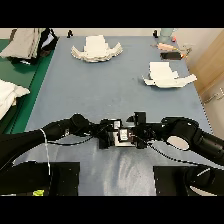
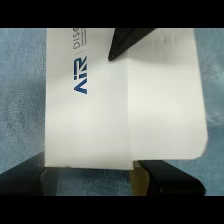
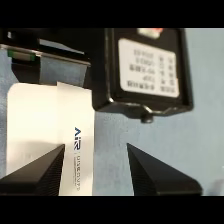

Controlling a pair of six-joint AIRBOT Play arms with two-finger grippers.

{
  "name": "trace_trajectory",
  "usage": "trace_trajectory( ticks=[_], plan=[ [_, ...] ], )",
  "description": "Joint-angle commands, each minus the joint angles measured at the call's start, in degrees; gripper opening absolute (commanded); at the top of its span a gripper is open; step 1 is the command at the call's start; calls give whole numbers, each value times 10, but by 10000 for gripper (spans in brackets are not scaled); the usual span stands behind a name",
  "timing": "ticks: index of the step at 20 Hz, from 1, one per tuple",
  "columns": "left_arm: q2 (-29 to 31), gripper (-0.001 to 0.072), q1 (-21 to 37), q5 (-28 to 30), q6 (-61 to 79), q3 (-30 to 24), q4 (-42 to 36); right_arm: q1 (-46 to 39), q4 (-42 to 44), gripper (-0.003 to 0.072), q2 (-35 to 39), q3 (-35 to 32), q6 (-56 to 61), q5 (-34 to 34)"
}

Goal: Fold the box.

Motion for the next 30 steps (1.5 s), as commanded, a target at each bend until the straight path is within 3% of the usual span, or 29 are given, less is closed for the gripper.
trace_trajectory(
  ticks=[1, 6, 12, 30],
  plan=[
    [0, 525, 0, 3, 0, 0, -1, 6, 26, 594, 7, 1, 0, 9],
    [0, 525, 0, 3, 0, 0, -1, 32, 71, 595, 11, -5, 2, 55],
    [0, 525, 0, 3, 0, 0, -1, 31, 2, 594, -50, -8, 9, 8],
    [0, 525, 0, 3, 0, 0, -1, 27, -86, 585, -3, -3, 24, -43]
  ],
)
